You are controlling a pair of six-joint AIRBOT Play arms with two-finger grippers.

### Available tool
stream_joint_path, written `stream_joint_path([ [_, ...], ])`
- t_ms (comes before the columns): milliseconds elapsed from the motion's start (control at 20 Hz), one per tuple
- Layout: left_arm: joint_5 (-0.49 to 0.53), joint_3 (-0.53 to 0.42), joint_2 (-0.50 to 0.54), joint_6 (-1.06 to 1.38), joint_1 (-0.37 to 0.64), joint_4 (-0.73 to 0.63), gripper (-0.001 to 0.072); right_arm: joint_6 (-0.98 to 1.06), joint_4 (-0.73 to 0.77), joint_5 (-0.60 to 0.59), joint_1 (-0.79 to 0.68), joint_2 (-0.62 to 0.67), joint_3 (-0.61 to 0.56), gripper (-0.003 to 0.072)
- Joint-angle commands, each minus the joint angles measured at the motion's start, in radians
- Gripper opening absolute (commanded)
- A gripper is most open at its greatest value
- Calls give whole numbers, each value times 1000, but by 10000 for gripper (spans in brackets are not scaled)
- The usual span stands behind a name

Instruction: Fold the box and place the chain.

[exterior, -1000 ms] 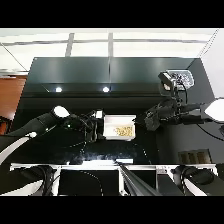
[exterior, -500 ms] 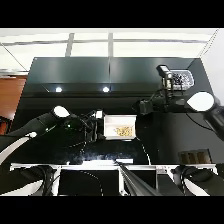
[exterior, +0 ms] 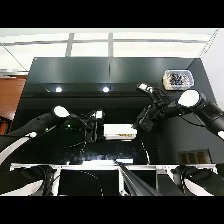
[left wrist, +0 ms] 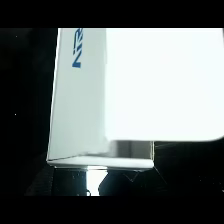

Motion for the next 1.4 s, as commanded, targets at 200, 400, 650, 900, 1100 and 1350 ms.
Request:
stream_joint_path([
  [200,0,1,0,0,0,0,276,-262,22,40,34,-3,-13,720],
  [400,-1,1,0,-1,0,0,276,-262,-20,5,86,-2,-23,720],
  [650,-1,1,0,-1,0,0,276,-292,-23,-130,126,-2,-73,601],
  [900,-2,1,0,-1,0,0,276,-299,-22,-135,164,0,-73,481],
  [1100,-1,1,0,-1,0,0,277,-299,-22,-134,164,10,-72,313],
  [1350,-1,1,0,-1,0,0,277,-295,-22,-134,165,31,-73,313],
])
